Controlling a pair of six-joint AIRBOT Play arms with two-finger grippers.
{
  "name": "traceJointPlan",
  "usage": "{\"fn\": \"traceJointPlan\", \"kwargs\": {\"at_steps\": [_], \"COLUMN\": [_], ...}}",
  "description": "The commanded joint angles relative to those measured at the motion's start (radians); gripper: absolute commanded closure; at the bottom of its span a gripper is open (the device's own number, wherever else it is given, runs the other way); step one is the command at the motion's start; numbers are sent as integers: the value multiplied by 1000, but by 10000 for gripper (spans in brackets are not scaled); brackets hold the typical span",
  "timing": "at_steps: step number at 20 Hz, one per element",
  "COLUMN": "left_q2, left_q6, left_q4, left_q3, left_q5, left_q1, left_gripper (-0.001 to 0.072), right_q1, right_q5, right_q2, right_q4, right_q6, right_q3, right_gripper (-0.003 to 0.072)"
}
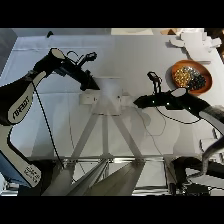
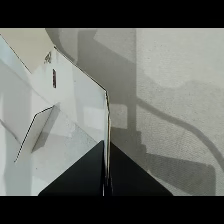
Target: Fold the box and place the chain.
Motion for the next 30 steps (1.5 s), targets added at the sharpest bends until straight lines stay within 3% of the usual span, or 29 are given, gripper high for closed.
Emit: {"fn": "traceJointPlan", "kwargs": {"at_steps": [1,7,8,9,10,14,18,20,23,27,30], "left_q2": [0,0,1,2,3,36,135,190,250,376,472], "left_q6": [0,0,0,0,0,-105,-194,-195,-171,-162,-79], "left_q4": [0,0,0,0,1,21,180,164,31,69,-4], "left_q3": [1,1,1,1,1,1,0,0,-5,-98,-228], "left_q5": [19,20,21,24,28,39,25,-7,-109,-98,-48], "left_q1": [0,0,0,0,0,0,0,0,-14,-57,-60], "left_gripper": [699,699,703,704,704,706,708,708,712,714,713], "right_q1": [1,1,1,0,0,-14,-146,-230,-346,-444,-461], "right_q5": [0,3,11,15,16,7,8,23,94,205,234], "right_q2": [0,0,0,0,0,57,169,213,244,245,245], "right_q4": [0,14,33,56,76,66,20,18,-2,-57,-60], "right_q6": [0,19,23,23,26,26,27,27,27,29,30], "right_q3": [0,0,1,2,6,41,65,65,65,65,65], "right_gripper": [670,655,555,351,198,214,222,222,222,222,222]}}
